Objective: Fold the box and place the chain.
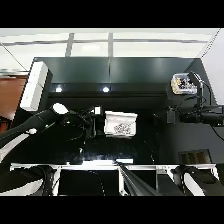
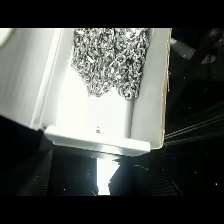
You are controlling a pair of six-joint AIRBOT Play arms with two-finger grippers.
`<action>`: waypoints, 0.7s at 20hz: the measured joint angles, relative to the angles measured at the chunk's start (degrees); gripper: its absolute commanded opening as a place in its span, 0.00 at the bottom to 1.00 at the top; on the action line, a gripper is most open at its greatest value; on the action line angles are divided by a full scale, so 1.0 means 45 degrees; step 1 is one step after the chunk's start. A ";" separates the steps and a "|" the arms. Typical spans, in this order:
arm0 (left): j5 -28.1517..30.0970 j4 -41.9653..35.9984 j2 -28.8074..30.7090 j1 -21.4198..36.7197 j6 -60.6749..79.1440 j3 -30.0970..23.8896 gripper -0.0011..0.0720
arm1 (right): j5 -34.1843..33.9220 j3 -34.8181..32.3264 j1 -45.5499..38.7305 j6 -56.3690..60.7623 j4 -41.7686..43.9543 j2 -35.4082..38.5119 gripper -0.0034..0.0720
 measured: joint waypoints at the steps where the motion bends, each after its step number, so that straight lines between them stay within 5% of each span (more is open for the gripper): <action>1: 0.0073 -0.0005 -0.0019 -0.0078 0.0170 0.0034 0.98 | 0.0000 0.0000 0.0000 0.0000 0.0000 -0.0005 0.38; 14: 0.0461 0.0136 -0.0340 -0.0330 -0.0019 0.0408 0.98 | 0.0049 0.0000 0.0010 0.0000 0.0029 -0.0005 0.38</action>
